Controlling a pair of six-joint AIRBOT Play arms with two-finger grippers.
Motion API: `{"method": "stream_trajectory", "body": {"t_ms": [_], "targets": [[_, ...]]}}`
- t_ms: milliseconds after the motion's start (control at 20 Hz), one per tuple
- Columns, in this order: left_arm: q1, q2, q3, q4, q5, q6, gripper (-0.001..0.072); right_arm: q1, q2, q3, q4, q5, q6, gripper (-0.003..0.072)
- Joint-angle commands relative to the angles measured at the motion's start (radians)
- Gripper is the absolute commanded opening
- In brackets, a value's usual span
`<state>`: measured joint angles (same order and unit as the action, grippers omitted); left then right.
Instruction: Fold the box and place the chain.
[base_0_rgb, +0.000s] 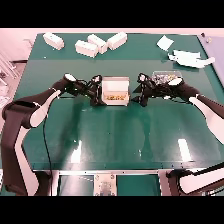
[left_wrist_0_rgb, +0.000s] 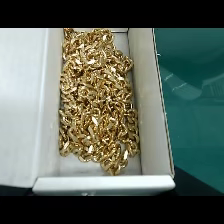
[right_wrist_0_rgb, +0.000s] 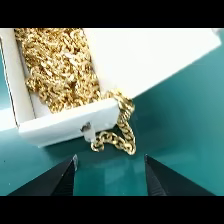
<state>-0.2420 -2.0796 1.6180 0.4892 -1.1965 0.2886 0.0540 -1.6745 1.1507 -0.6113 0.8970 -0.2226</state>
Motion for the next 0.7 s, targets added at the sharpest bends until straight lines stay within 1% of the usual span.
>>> {"method": "stream_trajectory", "body": {"t_ms": [0, 250, 300, 350, 450, 550, 600, 650], "targets": [[0.0, 0.001, 0.0, 0.0, 0.004, 0.0, 0.041, 0.013, -0.027, 0.009, 0.043, 0.005, -0.052, 0.053], [0.0, 0.001, 0.0, 0.0, 0.003, 0.0, 0.041, 0.022, -0.082, 0.058, 0.044, 0.006, -0.07, 0.0517], [0.0, 0.001, 0.0, 0.0, 0.003, 0.0, 0.041, 0.024, -0.086, 0.06, 0.043, 0.006, -0.071, 0.0494], [0.0, 0.001, 0.0, 0.0, 0.003, 0.0, 0.041, 0.024, -0.089, 0.06, 0.043, 0.006, -0.071, 0.0436], [0.0, 0.001, 0.0, 0.0, 0.003, 0.0, 0.041, 0.024, -0.09, 0.061, 0.043, 0.006, -0.07, 0.0367], [0.0, 0.001, 0.0, 0.0, 0.003, 0.0, 0.041, 0.027, -0.091, 0.062, 0.042, 0.011, -0.071, 0.0364], [0.0, 0.001, 0.0, 0.0, 0.003, 0.0, 0.041, 0.029, -0.092, 0.063, 0.038, 0.011, -0.071, 0.032], [0.0, 0.001, 0.0, 0.0, 0.003, 0.0, 0.041, 0.03, -0.092, 0.063, 0.033, 0.01, -0.07, 0.026]]}}
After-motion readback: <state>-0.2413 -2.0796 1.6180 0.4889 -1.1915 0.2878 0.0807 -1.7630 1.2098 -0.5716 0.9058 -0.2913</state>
